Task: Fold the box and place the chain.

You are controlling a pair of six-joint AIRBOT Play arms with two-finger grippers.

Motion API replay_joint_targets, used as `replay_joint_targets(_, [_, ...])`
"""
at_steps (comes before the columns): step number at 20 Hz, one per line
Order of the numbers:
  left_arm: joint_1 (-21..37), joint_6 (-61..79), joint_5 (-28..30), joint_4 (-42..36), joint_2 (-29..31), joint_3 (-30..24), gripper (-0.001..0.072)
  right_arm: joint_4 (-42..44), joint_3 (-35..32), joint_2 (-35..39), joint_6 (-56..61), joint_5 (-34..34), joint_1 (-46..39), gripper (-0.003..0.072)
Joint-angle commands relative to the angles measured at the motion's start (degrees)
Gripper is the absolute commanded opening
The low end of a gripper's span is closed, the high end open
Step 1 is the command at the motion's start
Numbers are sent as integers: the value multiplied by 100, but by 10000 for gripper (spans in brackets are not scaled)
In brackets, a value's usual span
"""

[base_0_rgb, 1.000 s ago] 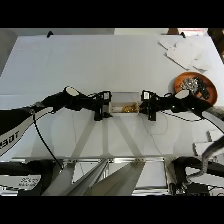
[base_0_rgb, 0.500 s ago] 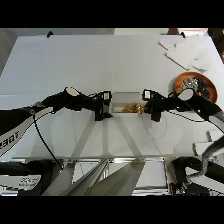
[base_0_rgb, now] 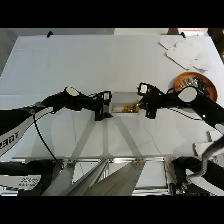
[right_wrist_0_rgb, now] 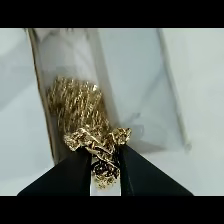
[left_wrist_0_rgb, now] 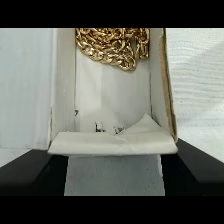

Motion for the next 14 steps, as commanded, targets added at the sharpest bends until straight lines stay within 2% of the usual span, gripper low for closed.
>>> replay_joint_targets(1, [2, 2, 2, 2, 2, 4, 156, -4, 389, 48, 546, -531, 586, 9])
replay_joint_targets(4, [2, 2, 2, 2, 2, 4, 156, 9, 404, 9, 553, -1150, 931, 10])
replay_joint_targets(9, [0, 2, 2, 2, 2, 4, 156, 2, 404, -350, 557, -1167, 1115, 16])
replay_joint_targets(10, [2, 2, 2, 2, 2, 2, 156, -2, 404, -400, 557, -1139, 1113, 116])
replay_joint_targets(11, [2, 2, 2, 2, 2, 2, 156, -2, 407, -404, 557, -1123, 1113, 263])
replay_joint_targets(12, [2, 2, 2, 2, 2, 4, 156, -4, 437, -402, 557, -1047, 1113, 321])
replay_joint_targets(14, [2, 2, 2, 2, 2, 2, 156, -37, 645, -404, 557, -584, 1082, 317])
